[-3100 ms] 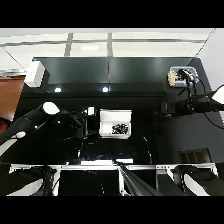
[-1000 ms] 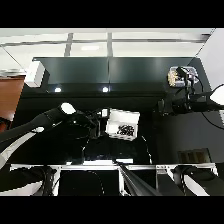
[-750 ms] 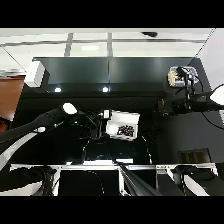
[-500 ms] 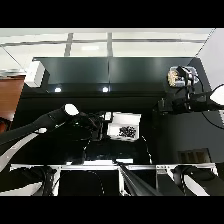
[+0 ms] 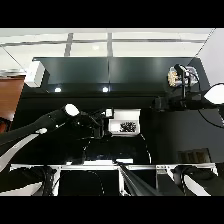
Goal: Fold the box and place the chain.
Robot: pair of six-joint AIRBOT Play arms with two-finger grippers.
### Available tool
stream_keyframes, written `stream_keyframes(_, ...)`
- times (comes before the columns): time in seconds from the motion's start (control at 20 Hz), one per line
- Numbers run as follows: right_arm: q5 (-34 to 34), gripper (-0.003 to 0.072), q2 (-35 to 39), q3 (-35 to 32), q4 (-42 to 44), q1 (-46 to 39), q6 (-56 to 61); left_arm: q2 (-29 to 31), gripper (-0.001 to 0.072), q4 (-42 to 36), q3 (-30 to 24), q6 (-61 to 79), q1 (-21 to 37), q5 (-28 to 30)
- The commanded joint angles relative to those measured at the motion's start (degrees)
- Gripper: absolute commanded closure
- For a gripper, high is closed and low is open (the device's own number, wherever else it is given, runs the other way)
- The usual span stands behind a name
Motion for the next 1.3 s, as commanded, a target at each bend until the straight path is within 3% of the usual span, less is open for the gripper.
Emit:
stream_keyframes(0.0,-7.4,-0.0034,-4.5,0.3,3.6,0.9,-3.3,0.0,0.0311,0.2,0.0,-1.4,0.0,1.9)
stream_keyframes(0.1,-11.6,-0.0034,-6.6,0.3,7.0,2.5,-11.9,0.0,0.031,0.2,0.0,-1.3,0.0,1.5)
stream_keyframes(0.25,-12.1,-0.0034,-9.1,0.3,10.0,6.0,-21.5,0.0,0.0311,0.2,0.0,-1.3,0.0,1.3)
stream_keyframes(0.65,2.8,-0.0034,-9.3,0.3,9.5,9.6,-59.6,0.0,0.031,0.2,0.0,-1.3,0.0,0.9)
stream_keyframes(1.05,3.6,-0.0034,-9.4,-1.0,9.4,11.8,-66.0,0.0,0.0311,0.2,0.0,-1.3,0.0,0.5)
stream_keyframes(1.25,-1.3,-0.0034,-9.4,-3.1,9.4,13.3,-66.9,0.0,0.031,0.2,0.0,-0.8,0.0,0.4)
